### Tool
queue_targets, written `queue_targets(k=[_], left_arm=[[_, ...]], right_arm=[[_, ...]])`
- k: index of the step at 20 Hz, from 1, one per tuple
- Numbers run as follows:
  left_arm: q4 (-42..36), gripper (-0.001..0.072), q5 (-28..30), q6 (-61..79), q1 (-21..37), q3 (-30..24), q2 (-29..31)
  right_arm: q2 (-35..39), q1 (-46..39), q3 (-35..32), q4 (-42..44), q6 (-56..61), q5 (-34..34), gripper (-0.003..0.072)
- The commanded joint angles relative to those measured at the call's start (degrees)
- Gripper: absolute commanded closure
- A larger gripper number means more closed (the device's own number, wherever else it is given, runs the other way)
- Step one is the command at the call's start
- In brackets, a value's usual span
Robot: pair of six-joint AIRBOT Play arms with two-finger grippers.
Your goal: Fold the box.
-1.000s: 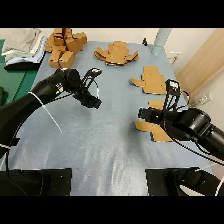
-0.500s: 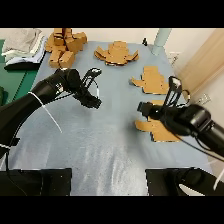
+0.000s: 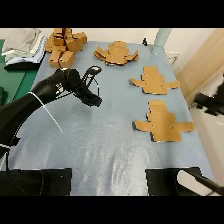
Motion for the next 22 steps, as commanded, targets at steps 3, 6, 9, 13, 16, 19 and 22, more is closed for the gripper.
queue_targets(k=[3, 6, 9, 13, 16, 19, 22], left_arm=[[-2.2, 0.0092, -0.8, 0.0, 0.0, 0.0, 0.0], [-6.2, 0.0079, -0.9, 0.0, 0.0, 0.1, 0.0], [-12.0, 0.0079, -2.0, 2.2, 0.1, 0.1, 0.0], [-22.1, 0.0079, -5.4, 6.5, 0.2, 0.1, 0.0], [-33.4, 0.0079, -9.5, 13.5, 1.4, 0.1, 0.0], [-38.9, 0.0079, -14.8, 17.7, 4.5, 0.1, 0.0], [-38.9, 0.0079, -20.5, 18.5, 8.8, -0.4, 0.0]], right_arm=[[-16.0, -23.0, 1.7, 21.7, -34.7, -4.0, 0.0273], [-21.0, -23.6, 1.8, 24.1, -42.3, -4.5, 0.0273], [-23.8, -22.9, 2.8, 27.5, -45.4, -4.5, 0.0284], [-25.8, -21.1, 3.0, 27.1, -45.4, -6.8, 0.0367], [-25.7, -18.9, 3.0, 30.8, -45.3, -12.5, 0.0661], [-25.7, -14.3, 3.0, 44.8, -44.7, -19.5, 0.0684], [-23.8, -5.5, 1.4, 48.8, -41.4, -19.8, 0.0685]])
